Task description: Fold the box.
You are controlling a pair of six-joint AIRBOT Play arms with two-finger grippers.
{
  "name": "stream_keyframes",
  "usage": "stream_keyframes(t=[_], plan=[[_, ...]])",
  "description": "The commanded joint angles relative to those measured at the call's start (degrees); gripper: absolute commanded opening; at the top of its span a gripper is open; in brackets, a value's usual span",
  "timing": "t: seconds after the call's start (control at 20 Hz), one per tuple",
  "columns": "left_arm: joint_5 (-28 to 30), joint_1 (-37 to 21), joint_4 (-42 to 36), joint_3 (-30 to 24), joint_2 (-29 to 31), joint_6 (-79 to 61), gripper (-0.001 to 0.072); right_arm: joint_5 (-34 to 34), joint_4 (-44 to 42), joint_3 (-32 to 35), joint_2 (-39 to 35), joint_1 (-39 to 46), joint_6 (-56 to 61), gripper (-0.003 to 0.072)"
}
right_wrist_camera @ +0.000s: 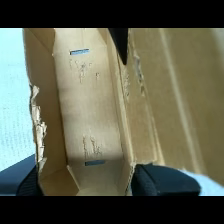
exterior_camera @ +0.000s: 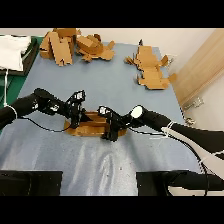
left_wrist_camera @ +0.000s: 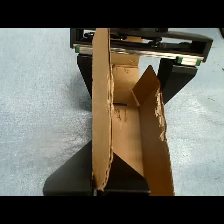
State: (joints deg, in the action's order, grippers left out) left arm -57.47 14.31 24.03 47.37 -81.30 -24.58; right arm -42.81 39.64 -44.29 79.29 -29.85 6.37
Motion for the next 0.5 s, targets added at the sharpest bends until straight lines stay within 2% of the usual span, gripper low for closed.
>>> stream_keyframes(t=[0.0, 0.45], plan=[[0.0, 0.0, 0.0, 0.0, 0.0, 0.0, 0.0016, 0.2, 0.0, 0.0, 0.0, 0.0, 0.0, 0.0695], [0.0, 0.0, 0.0, 0.0, 0.0, 0.0, 0.0016, 0.9, 0.2, 0.0, 0.4, -0.2, 0.0, 0.0695]])
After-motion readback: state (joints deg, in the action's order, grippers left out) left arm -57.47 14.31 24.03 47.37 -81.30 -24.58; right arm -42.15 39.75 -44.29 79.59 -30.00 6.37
